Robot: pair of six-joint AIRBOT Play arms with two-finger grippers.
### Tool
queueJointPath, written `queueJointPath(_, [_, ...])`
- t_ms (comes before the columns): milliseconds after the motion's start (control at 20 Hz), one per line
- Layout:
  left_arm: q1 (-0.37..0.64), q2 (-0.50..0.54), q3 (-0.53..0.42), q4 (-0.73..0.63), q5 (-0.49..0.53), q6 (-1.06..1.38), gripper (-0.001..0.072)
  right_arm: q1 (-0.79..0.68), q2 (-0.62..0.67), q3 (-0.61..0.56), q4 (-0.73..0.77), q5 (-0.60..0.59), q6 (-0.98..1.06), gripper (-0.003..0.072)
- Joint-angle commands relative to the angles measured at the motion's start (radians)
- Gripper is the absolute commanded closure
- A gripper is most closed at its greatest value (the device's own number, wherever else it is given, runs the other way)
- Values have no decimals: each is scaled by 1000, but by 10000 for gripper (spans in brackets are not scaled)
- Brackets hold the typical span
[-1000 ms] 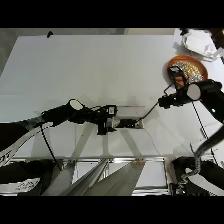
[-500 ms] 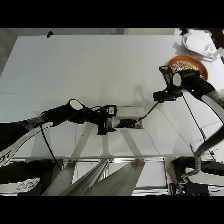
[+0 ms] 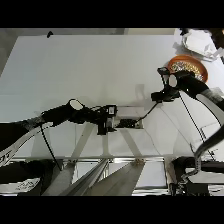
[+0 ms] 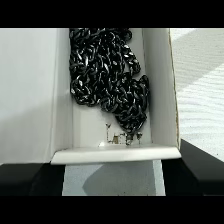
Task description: Fold the box and place the chain.
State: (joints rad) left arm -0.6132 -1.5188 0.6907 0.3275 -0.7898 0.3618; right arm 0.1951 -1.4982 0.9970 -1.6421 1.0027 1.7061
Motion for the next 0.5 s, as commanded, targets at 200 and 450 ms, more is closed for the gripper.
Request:
queueJointPath(200, [0,1,0,0,0,0,339,14,-39,0,0,26,21,543])
queueJointPath(450, [0,1,0,0,0,0,339,17,-33,0,0,70,13,665])
